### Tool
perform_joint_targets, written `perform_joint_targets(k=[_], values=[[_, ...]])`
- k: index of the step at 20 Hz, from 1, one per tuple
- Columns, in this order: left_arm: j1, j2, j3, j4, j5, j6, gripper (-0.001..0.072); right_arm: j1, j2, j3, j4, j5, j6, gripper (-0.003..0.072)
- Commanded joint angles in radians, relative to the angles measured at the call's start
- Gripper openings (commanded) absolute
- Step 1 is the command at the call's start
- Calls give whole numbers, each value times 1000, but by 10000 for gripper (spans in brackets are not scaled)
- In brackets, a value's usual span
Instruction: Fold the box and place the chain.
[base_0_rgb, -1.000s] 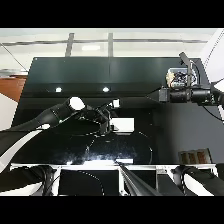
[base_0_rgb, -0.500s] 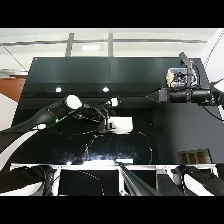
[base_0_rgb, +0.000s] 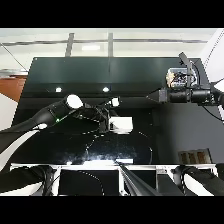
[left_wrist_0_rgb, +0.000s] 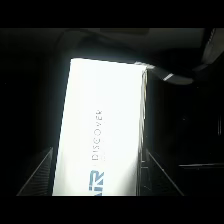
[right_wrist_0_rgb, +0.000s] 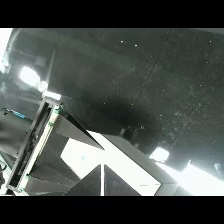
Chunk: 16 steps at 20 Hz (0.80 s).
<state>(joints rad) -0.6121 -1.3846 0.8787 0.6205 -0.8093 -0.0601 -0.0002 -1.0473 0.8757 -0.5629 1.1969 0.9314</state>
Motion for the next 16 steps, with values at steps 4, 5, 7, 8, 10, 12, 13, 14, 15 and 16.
perform_joint_targets(k=[4, 5, 7, 8, 10, 12, 13, 14, 15, 16], values=[[-13, -9, 1, 8, 32, 0, 706, 0, 0, 1, 0, 0, 0, 29], [-13, -9, 1, 8, 32, 0, 707, 0, 0, 1, 0, 0, 0, 29], [-13, -9, 1, 8, 32, 0, 707, 0, 0, 1, 0, 0, 0, 29], [-13, -10, 1, 10, 32, 0, 706, 0, 0, 1, 0, 0, 0, 29], [-13, -10, 0, 43, 32, 0, 707, 0, 0, 1, 0, 0, 0, 29], [-13, -10, 0, 56, 31, 0, 707, 0, 0, 1, 0, 0, 0, 29], [-13, -10, 0, 56, 31, 0, 707, 0, 0, 1, 0, 0, 0, 29], [-13, -10, -1, 56, 31, 0, 707, 0, 0, 1, 0, 0, 0, 29], [-13, -10, -1, 56, 31, 0, 707, 0, 0, 1, 0, 0, 0, 29], [-13, -10, -1, 56, 31, 0, 707, 0, 0, 1, 0, 0, 0, 29]])
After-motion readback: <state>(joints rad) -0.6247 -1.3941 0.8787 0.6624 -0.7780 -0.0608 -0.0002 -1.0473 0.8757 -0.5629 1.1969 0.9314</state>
